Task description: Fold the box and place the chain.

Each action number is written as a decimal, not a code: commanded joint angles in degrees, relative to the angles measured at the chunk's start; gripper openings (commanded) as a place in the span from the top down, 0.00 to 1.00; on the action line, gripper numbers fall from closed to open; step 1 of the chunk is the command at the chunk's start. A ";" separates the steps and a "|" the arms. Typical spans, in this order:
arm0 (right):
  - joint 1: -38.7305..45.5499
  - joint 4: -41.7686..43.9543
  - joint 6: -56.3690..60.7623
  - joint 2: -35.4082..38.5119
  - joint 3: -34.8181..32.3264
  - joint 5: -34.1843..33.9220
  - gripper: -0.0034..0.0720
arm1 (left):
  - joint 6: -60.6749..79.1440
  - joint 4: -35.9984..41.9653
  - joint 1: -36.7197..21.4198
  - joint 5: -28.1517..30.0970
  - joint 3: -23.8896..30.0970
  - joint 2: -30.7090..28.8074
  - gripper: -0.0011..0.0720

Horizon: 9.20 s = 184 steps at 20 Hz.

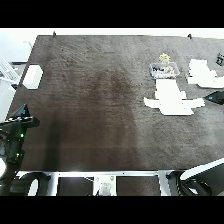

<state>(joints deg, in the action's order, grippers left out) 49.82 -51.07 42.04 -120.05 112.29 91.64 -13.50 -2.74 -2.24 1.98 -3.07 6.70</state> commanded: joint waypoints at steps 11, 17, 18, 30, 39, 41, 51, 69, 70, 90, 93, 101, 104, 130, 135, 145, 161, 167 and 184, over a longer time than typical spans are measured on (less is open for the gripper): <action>-3.19 -0.42 0.96 -6.05 0.70 4.44 0.25 | 0.02 -0.02 0.04 -0.02 0.02 -0.04 0.95; -3.82 5.09 -0.11 -6.21 0.61 6.45 0.32 | 0.02 -0.02 0.04 0.00 0.02 -0.04 0.96; -3.82 5.57 -0.24 -6.21 0.61 6.47 0.41 | 0.02 -0.02 0.04 0.00 0.02 -0.04 0.96; -4.81 12.37 -1.66 -4.83 -7.06 13.88 0.95 | 0.02 -0.02 0.04 0.00 0.02 -0.04 0.96; -14.91 28.87 -11.30 15.72 -47.65 -2.86 0.95 | 0.02 -0.02 0.04 0.02 0.02 -0.04 0.96; -19.47 33.68 -12.48 18.88 -54.47 -6.67 0.95 | 0.02 -0.02 0.02 -0.02 0.02 -0.04 0.96; -44.44 39.93 -8.33 19.76 -51.91 -28.55 0.95 | 0.02 -0.02 0.04 0.02 0.02 -0.04 0.96; -48.46 38.42 -7.32 17.38 -48.68 -34.67 0.95 | 0.46 -0.22 0.04 -1.14 0.02 -0.04 0.84; -48.46 38.42 -7.32 17.38 -48.68 -34.64 0.95 | 1.22 -0.68 0.04 -2.12 0.02 -0.04 0.38; -49.16 38.47 -8.87 17.38 -48.68 -36.00 0.95 | 6.88 -6.80 0.04 -40.54 -50.05 72.74 0.27; -49.16 38.49 -8.87 17.38 -48.68 -36.20 0.95 | -9.44 -21.49 0.04 -55.78 -69.66 88.15 0.27; -49.16 38.51 -8.90 17.38 -48.68 -36.33 0.95 | -29.07 -33.09 2.21 -76.32 -106.27 110.09 0.27; -49.18 38.53 -8.87 17.38 -48.68 -36.33 0.95 | -30.01 -33.62 4.35 -74.90 -110.12 113.85 0.27; -49.42 38.60 -9.77 17.38 -48.68 -36.33 0.95 | -28.02 -29.14 9.38 -73.96 -112.83 121.57 0.28; -49.83 38.60 -10.19 17.38 -48.68 -36.28 0.95 | -24.35 -20.81 9.38 -75.03 -112.83 123.19 0.29; -50.38 38.62 -11.21 17.38 -48.68 -36.35 0.95 | -23.67 -20.46 9.18 -77.61 -112.83 124.28 0.35; -49.75 38.60 -11.21 17.38 -48.68 -36.35 0.95 | -22.82 -20.81 7.72 -79.60 -112.83 124.30 0.51; -49.75 38.62 -11.21 17.38 -48.68 -36.35 0.95 | -21.99 -20.68 7.72 -80.52 -112.80 124.30 0.51; -49.57 38.60 -11.26 17.40 -48.68 -36.33 0.93 | -19.04 -18.60 7.96 -80.28 -112.83 125.20 0.96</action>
<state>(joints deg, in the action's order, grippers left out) 0.10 -12.43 30.83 -102.63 63.57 55.20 -34.28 -21.10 5.69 -78.43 -115.87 131.83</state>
